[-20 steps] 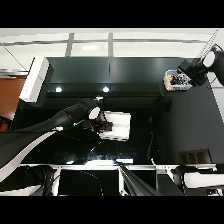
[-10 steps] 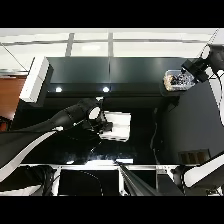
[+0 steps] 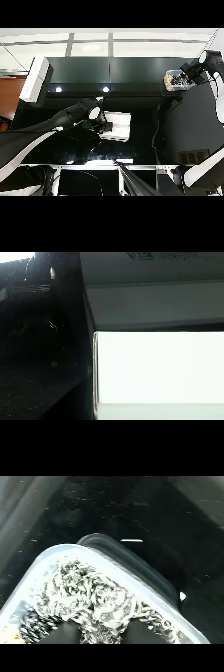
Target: Fold the box and place the chain.
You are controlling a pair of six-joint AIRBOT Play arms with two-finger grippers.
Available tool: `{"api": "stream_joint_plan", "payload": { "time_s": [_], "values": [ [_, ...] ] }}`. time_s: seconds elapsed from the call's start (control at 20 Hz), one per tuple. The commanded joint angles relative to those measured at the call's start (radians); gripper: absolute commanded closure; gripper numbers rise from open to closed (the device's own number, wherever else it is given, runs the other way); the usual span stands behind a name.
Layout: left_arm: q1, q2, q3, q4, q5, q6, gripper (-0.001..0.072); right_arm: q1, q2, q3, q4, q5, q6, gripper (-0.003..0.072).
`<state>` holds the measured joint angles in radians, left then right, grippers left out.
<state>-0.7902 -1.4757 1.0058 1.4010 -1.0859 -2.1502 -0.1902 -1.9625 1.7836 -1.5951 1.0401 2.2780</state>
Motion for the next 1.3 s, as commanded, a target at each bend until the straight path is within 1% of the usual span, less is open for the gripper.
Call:
{"api": "stream_joint_plan", "payload": {
  "time_s": [0.0,0.05,0.15,0.3,0.4,0.5,0.65,0.9,0.95,1.05,1.15,1.25],
  "values": [
    [0.0,0.0,0.001,0.0,0.0,0.0,0.0682,-0.001,-0.012,0.001,0.026,-0.023,-0.006,0.0553],
    [0.0,0.0,0.001,0.0,0.0,0.0,0.0682,-0.002,-0.011,0.001,0.037,-0.024,-0.025,0.0671],
    [0.0,0.0,0.001,0.0,-0.001,0.0,0.0682,-0.002,-0.003,0.009,0.068,-0.013,-0.071,0.0672],
    [0.0,0.0,0.001,0.0,-0.001,0.0,0.0682,-0.002,0.069,0.01,0.103,-0.003,-0.246,0.0674],
    [0.0,0.0,0.001,0.0,0.0,0.0,0.0682,-0.001,0.151,0.01,0.104,0.051,-0.394,0.0675],
    [0.0,0.0,0.001,0.0,0.0,0.0,0.0682,-0.001,0.256,0.01,0.107,0.133,-0.523,0.0675],
    [0.0,0.0,0.001,0.0,0.0,0.0,0.0682,-0.001,0.407,-0.002,0.178,0.23,-0.653,0.0675],
    [0.0,0.0,0.001,0.0,0.0,0.0,0.0682,0.001,0.684,-0.161,0.419,0.238,-0.851,0.0676],
    [0.0,0.0,0.001,0.0,0.0,0.0,0.0682,0.001,0.73,-0.177,0.447,0.246,-0.877,0.0676],
    [0.0,0.0,0.001,0.0,0.0,0.0,0.0682,0.001,0.805,-0.181,0.517,0.303,-0.919,0.0676],
    [0.0,0.0,0.001,0.0,0.0,0.0,0.0682,0.001,0.889,-0.201,0.667,0.322,-0.971,0.0676],
    [0.0,0.0,0.001,0.0,0.0,0.0,0.0682,0.001,0.959,-0.236,0.769,0.385,-1.017,0.0676]
  ]
}}
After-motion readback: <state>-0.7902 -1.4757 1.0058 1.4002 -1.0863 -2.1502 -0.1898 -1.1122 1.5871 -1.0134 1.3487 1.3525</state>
